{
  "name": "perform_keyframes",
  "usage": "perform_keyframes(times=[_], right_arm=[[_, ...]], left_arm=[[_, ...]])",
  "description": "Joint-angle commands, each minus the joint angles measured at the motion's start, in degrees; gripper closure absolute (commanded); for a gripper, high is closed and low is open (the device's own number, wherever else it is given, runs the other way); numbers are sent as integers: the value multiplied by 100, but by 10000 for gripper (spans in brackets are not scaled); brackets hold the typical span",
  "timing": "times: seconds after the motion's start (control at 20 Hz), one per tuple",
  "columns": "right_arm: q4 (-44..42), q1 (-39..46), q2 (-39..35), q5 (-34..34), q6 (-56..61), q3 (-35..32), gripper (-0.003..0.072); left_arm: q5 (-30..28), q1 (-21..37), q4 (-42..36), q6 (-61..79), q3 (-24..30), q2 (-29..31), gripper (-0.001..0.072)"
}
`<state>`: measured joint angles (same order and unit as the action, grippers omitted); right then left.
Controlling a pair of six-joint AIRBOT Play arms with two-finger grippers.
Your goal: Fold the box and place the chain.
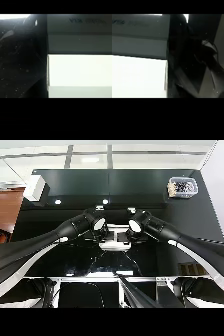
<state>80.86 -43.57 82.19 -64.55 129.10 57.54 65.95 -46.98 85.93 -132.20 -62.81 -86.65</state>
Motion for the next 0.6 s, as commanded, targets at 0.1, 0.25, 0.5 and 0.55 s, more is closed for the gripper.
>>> perform_keyframes(times=[0.1, 0.25, 0.5, 0.55], right_arm=[[76, -59, 55, -76, 122, 28, 672], [57, -59, 55, -87, 122, 28, 670], [-66, -59, 66, 66, 96, 26, 484], [-63, -55, 74, 66, 96, 26, 494]], left_arm=[[11, 2, 17, -4, -4, -2, 685], [9, 2, 17, -4, -4, -2, 684], [13, 0, 17, -4, -4, -2, 684], [11, 0, 17, -4, -4, -2, 685]])
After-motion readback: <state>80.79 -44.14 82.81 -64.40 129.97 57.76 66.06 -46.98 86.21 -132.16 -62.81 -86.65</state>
